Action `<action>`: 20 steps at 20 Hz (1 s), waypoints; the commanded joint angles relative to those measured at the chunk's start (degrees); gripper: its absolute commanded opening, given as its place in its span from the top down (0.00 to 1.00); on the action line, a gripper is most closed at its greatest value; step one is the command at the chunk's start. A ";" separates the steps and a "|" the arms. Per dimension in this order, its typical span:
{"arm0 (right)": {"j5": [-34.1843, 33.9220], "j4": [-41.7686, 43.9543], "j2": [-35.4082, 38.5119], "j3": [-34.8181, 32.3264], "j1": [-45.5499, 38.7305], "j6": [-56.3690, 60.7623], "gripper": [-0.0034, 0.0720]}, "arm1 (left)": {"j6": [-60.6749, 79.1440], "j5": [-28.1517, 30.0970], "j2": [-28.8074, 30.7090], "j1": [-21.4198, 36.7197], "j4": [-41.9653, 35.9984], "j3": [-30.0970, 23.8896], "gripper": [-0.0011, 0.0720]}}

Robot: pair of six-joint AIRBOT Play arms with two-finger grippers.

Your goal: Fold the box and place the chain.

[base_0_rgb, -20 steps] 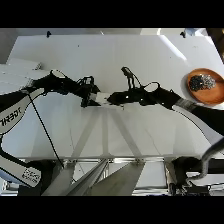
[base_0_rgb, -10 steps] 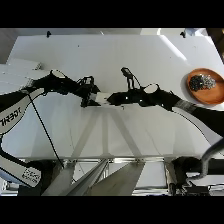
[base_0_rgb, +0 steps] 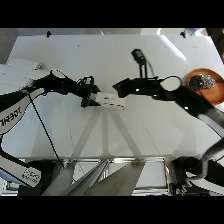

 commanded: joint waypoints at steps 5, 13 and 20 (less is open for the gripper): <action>12.59 -42.64 14.36 0.02 -10.91 27.43 0.94 | 0.00 0.00 0.02 0.02 0.02 0.04 0.31; 22.60 -52.46 17.38 0.02 -25.75 35.30 0.94 | 0.00 0.00 0.02 0.02 0.02 0.04 0.31; 29.22 -58.53 17.40 0.02 -26.36 37.09 0.94 | 0.00 0.00 0.02 0.02 0.02 0.04 0.31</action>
